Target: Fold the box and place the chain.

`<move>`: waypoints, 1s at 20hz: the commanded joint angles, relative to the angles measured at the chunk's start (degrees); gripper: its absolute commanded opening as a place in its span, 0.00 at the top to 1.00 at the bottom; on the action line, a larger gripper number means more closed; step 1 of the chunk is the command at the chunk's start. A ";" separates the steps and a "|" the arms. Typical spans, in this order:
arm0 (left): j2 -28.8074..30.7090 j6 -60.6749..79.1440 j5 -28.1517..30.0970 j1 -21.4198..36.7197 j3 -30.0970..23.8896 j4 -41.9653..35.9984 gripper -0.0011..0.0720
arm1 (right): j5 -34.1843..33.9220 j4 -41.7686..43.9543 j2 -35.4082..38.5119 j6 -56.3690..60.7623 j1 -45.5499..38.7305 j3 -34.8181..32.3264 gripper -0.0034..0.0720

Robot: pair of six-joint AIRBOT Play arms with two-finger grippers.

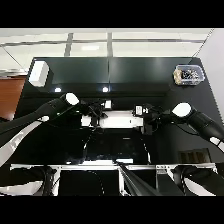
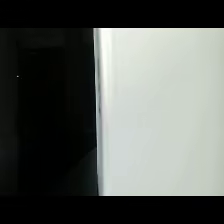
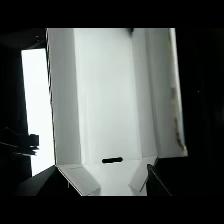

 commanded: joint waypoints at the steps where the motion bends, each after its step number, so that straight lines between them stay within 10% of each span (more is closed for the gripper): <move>1: 0.00 0.09 -0.15 0.00 -0.02 0.02 0.94 | -4.76 2.75 -0.20 -0.17 -0.61 0.09 0.12; 20: 0.02 -0.98 -2.95 0.02 0.13 0.04 0.94 | -1.31 7.58 -10.71 -9.07 -0.61 1.14 0.12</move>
